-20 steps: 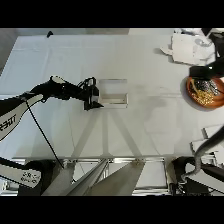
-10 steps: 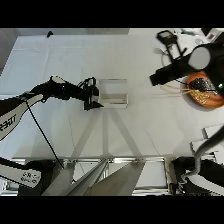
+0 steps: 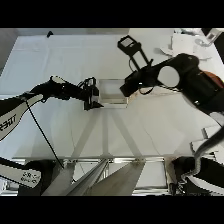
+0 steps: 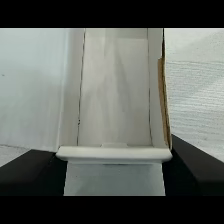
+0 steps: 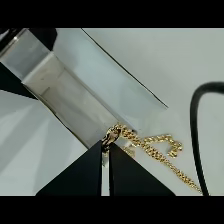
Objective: Fold the box and place the chain.
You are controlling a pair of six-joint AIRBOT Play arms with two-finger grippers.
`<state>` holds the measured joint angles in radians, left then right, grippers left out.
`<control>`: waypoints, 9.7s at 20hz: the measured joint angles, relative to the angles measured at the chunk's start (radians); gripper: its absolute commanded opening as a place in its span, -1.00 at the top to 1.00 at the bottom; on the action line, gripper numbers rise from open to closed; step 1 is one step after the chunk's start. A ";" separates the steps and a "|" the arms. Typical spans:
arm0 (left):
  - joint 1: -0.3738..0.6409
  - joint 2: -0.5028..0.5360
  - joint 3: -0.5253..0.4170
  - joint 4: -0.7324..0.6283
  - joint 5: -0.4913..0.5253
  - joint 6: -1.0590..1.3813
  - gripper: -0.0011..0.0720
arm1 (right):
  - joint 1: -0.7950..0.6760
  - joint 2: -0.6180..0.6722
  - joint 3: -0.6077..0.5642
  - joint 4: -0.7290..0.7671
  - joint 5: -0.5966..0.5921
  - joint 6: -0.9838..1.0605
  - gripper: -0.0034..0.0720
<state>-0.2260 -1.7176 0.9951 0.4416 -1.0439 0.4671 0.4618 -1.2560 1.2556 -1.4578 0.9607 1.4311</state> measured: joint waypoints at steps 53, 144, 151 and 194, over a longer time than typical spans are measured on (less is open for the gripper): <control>0.000 0.000 0.000 0.000 0.000 0.000 0.55 | -0.966 -0.336 0.029 -0.185 0.205 0.188 -0.30; 0.000 0.000 0.000 0.000 0.000 0.000 0.55 | -0.135 0.000 0.031 -0.179 0.103 -0.367 0.01; 0.000 0.000 0.000 0.000 0.000 0.000 0.55 | -0.293 -0.072 0.031 0.022 0.156 -0.813 -0.37; 0.000 0.000 0.000 0.000 0.000 0.000 0.55 | -0.322 -0.215 0.030 0.281 0.178 -0.897 0.88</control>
<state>-0.2260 -1.7176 0.9951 0.4416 -1.0439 0.4671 0.1394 -1.4708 1.2858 -1.1770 1.1389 0.5343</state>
